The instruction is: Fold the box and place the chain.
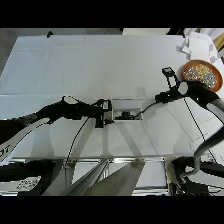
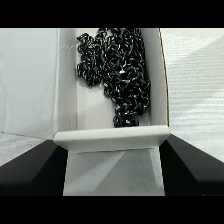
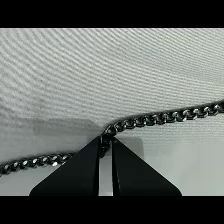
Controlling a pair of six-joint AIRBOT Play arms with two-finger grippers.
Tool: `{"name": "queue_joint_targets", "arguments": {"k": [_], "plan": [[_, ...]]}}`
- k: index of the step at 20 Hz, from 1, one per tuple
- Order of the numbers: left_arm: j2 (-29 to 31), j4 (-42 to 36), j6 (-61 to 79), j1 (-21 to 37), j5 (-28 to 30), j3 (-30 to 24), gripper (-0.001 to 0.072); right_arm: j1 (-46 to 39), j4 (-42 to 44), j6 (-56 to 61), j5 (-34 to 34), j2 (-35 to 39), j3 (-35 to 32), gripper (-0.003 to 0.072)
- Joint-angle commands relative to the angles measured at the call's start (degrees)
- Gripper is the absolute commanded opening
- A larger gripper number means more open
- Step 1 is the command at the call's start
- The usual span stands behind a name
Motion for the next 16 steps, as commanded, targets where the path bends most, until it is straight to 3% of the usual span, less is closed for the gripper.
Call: {"name": "queue_joint_targets", "arguments": {"k": [1, 9, 16], "plan": [[0.02, 0.0, 0.02, 0.02, 0.0, 0.02, 0.015, 0.31, -0.33, -0.07, 1.79, 3.67, 0.02, 0.0013], [0.02, 0.0, 0.02, 0.02, 0.0, 0.02, 0.015, 0.37, 2.64, -0.46, 5.81, 24.48, 0.0, 0.0012], [0.02, 0.02, 0.02, 0.02, 0.02, 0.02, 0.015, 0.42, 20.0, -9.84, 12.85, 41.03, 0.0, 0.0012]]}}
